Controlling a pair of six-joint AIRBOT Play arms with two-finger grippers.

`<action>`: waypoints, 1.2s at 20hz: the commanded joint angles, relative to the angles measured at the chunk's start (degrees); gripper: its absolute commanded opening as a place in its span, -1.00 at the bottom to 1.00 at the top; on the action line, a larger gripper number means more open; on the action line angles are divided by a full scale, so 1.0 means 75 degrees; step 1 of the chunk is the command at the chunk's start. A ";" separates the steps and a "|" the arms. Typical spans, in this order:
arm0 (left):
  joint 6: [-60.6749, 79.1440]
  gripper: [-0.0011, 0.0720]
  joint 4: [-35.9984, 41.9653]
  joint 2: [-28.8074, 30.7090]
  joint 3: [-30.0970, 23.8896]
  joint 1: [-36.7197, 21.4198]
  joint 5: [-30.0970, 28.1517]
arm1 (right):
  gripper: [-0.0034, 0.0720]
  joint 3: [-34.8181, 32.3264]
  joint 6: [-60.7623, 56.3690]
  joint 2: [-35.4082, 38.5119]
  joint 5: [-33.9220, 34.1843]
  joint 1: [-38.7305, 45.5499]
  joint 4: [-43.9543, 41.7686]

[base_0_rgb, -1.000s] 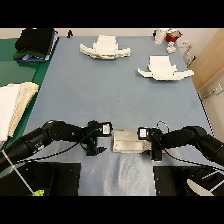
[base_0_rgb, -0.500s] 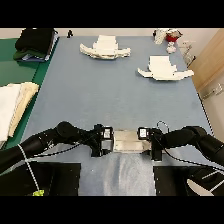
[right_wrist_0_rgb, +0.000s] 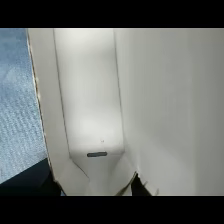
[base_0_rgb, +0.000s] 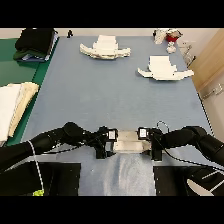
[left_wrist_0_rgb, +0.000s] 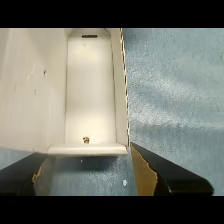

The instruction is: Fold the box.

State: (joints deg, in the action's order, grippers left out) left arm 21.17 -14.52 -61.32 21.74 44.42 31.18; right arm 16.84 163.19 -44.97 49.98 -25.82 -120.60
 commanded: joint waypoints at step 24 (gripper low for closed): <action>-0.1376 0.84 -0.0848 -0.0583 0.0498 0.0321 -0.0213 | 0.54 0.0000 -0.0012 0.0006 0.0000 0.0000 -0.0003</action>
State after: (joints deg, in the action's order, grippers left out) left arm 10.70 -21.10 -65.25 25.04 46.81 29.23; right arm 16.84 163.09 -44.97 49.98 -25.82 -120.62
